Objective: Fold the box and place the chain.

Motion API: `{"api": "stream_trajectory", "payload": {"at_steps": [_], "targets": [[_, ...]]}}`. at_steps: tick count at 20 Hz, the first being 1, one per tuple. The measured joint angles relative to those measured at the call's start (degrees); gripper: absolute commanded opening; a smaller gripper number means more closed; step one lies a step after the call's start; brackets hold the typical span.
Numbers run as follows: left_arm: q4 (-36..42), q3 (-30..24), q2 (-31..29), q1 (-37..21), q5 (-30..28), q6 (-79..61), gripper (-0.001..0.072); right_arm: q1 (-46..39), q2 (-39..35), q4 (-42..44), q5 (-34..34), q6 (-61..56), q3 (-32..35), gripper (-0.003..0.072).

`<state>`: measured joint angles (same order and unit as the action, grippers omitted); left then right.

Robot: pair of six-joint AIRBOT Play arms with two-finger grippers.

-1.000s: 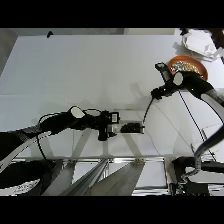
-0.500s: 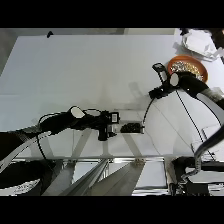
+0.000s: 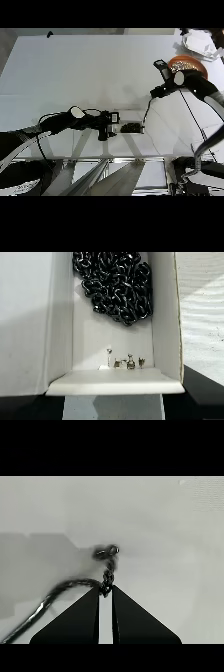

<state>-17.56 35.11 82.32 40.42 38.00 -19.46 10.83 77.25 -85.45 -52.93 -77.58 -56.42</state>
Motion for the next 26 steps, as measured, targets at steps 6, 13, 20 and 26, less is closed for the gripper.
{"api": "stream_trajectory", "payload": {"at_steps": [6,13,20,26], "targets": [[-0.02,0.0,0.0,0.0,0.04,0.0,0.0272,-0.02,-12.72,8.02,-12.96,4.42,0.0,0.0022],[-0.02,0.0,0.0,0.0,0.2,-0.02,0.0272,-0.02,-26.27,23.3,-24.87,13.57,0.0,0.0023],[-0.02,0.0,0.0,0.0,0.2,-0.02,0.0272,-0.02,-29.79,43.5,-33.57,22.01,0.0,0.0023],[-0.02,0.0,0.0,0.0,0.2,0.0,0.0272,-0.02,-30.14,51.21,-37.0,25.18,0.0,0.0023]]}}
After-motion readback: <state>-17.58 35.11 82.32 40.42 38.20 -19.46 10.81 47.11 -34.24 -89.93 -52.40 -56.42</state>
